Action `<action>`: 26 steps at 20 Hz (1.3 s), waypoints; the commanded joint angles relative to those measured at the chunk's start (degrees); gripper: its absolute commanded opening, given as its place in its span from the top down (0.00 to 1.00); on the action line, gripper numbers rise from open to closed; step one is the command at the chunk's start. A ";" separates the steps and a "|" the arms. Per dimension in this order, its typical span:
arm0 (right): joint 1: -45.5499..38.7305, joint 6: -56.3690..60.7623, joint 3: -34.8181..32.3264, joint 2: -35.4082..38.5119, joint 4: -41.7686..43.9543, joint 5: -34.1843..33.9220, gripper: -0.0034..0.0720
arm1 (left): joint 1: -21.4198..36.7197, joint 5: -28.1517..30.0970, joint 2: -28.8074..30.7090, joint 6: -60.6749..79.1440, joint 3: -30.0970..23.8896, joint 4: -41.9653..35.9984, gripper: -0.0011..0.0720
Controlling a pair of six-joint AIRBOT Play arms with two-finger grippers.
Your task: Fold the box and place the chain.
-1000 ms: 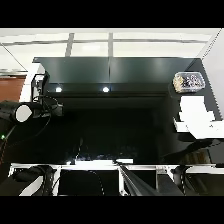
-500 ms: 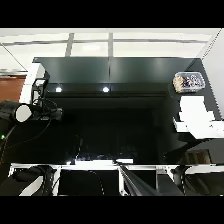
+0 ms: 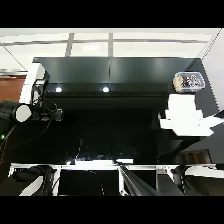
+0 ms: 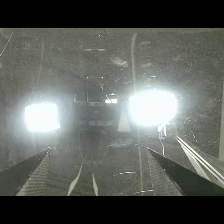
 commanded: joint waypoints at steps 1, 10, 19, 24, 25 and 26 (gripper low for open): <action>4.52 0.98 -13.73 10.67 5.22 -2.89 0.93 | 0.04 0.92 -0.02 -0.26 0.02 0.00 0.01; 37.35 -1.64 -53.75 47.19 38.38 -37.57 0.93 | -1.75 12.20 -2.23 6.49 -0.20 -13.92 0.01; 63.89 -0.28 -56.81 47.82 39.78 -49.75 0.93 | -2.08 -0.85 -25.44 41.59 7.91 -58.31 0.01; 64.08 0.37 -56.81 47.82 39.78 -49.70 0.93 | -2.58 -12.17 -36.85 51.32 12.90 -63.32 0.01; 64.08 0.37 -56.81 47.82 39.78 -49.70 0.93 | -2.97 -13.66 -38.03 55.45 12.90 -66.25 0.01; 64.08 0.37 -56.81 47.82 39.78 -49.68 0.93 | -3.45 -15.23 -39.08 59.39 12.90 -69.00 0.01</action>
